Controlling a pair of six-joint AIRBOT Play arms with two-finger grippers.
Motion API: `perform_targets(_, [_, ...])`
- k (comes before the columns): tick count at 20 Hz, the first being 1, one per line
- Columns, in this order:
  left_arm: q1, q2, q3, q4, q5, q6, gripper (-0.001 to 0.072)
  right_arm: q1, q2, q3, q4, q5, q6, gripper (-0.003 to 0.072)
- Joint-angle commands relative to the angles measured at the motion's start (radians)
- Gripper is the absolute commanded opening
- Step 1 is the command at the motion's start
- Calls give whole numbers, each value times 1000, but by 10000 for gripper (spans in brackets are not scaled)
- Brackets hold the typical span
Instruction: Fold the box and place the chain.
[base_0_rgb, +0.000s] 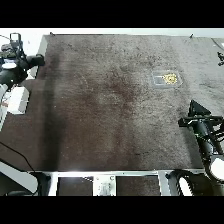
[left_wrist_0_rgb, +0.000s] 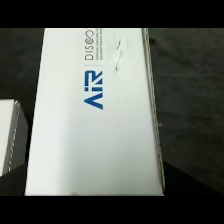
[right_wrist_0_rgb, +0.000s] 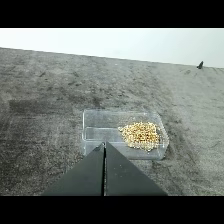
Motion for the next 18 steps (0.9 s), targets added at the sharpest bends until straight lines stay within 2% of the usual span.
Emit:
perform_targets(1, [8,-60,-27,8,71,-17,11,0,0,-1,0,0,0,11])
perform_targets(11, [8,-156,-62,8,76,-16,11,0,0,-1,0,0,0,11])
perform_targets(15, [8,-181,-60,8,132,64,12,0,0,-1,0,0,0,11])
perform_targets(18, [8,-193,-43,8,134,107,12,0,0,-1,0,0,0,11])
